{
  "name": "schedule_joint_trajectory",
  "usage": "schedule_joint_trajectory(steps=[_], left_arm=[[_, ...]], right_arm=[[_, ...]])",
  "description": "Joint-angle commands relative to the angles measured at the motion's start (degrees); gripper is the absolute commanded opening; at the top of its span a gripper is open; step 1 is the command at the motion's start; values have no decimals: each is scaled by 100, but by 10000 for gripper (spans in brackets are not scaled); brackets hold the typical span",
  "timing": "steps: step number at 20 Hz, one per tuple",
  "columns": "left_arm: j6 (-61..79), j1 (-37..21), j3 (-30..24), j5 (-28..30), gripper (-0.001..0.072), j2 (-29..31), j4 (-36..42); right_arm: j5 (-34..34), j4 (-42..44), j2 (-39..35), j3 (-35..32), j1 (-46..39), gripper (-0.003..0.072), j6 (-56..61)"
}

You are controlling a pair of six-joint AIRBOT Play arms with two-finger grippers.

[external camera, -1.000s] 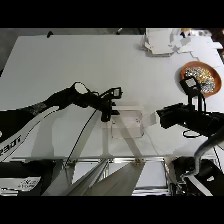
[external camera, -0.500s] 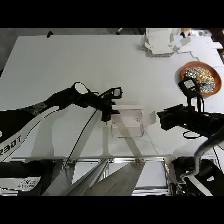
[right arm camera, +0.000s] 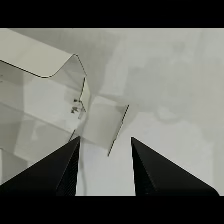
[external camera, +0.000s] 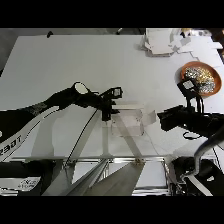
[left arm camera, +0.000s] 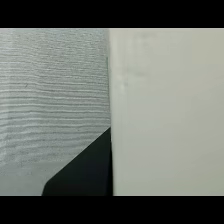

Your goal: Fold the box and place the chain.

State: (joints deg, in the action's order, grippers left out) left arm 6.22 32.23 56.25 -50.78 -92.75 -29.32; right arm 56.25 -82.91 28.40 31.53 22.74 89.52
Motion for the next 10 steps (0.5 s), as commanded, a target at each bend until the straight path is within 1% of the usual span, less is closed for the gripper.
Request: schedule_joint_trajectory(steps=[1,4,5,7,8,9,10], left_arm=[[0,-4,-4,22,11,-2,-7],[-2,-4,-2,-17,11,-2,-7],[-2,0,-4,-20,11,-2,-2],[-2,0,-2,-20,11,-2,-2],[-2,0,-4,-22,11,-2,-2],[-2,0,-4,-22,11,-2,0],[-2,0,-4,-20,11,-2,0]], right_arm=[[7,11,-4,7,4,355,-96],[0,66,-4,7,4,353,-579],[-4,76,7,2,4,327,-844],[-42,358,92,-24,4,154,-1700],[-94,686,175,-55,4,124,-2251],[-179,1123,275,-127,4,51,-2889],[-258,1655,411,-247,4,16,-3674]])
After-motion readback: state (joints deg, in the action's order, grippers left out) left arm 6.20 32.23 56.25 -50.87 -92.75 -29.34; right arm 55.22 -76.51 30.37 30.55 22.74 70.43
